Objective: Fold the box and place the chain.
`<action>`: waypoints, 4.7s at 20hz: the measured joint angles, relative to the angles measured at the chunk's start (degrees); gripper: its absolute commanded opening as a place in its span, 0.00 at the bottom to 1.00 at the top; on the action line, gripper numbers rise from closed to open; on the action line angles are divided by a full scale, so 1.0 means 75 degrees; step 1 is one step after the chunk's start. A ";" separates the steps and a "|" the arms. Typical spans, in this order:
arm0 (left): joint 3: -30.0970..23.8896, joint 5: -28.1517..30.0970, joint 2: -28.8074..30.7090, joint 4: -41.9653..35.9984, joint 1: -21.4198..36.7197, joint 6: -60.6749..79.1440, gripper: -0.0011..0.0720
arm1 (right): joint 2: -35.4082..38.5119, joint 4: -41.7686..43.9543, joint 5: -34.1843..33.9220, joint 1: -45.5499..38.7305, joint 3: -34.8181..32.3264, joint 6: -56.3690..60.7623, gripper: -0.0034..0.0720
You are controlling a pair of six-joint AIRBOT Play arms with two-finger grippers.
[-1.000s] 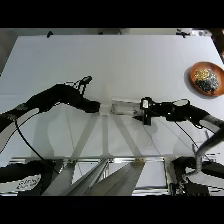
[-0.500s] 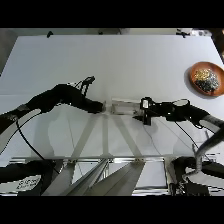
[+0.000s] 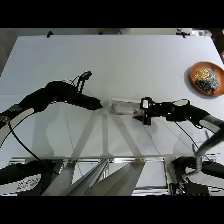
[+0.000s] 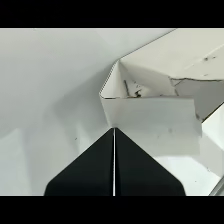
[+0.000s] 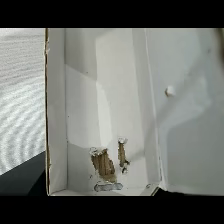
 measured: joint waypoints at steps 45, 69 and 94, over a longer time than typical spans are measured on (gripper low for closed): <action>0.0621 0.1600 0.0367 0.0399 0.0219 -0.0577 0.72 | 0.0000 0.0000 0.0003 0.0000 0.0000 0.0003 0.71; 0.3637 0.2748 -0.1370 0.3774 -0.1737 -0.4468 0.97 | 0.0000 0.0000 0.0003 0.0000 0.0000 0.0003 0.71; 0.3628 0.1818 -0.1422 0.4715 -0.2401 -0.6120 0.97 | 0.0000 0.0000 0.0000 0.0000 0.0000 0.0003 0.71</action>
